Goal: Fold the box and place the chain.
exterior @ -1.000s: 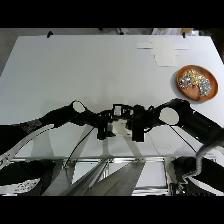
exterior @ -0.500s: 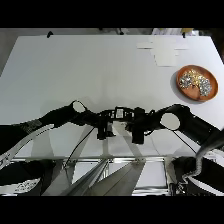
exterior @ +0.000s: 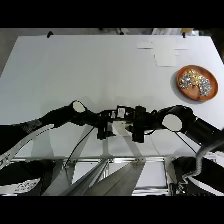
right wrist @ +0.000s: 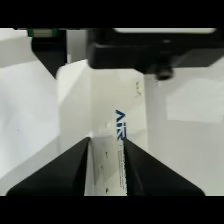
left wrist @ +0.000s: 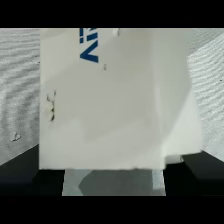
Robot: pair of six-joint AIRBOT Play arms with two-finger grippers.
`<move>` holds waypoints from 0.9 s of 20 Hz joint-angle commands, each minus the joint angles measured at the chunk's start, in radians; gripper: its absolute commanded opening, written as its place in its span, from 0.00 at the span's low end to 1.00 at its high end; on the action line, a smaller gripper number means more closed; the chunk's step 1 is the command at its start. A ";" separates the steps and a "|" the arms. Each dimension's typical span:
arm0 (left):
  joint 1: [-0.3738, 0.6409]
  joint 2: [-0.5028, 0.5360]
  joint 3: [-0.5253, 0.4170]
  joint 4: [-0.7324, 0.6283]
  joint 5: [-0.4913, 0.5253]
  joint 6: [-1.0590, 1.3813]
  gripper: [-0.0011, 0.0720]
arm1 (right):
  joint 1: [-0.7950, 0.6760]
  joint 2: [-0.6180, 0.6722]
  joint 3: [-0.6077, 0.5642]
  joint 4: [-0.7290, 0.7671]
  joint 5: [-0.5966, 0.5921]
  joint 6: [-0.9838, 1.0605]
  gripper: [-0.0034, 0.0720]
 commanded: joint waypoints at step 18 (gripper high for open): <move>0.000 0.001 0.000 -0.002 -0.002 -0.003 0.25 | 0.001 0.020 -0.021 -0.025 0.053 -0.126 0.34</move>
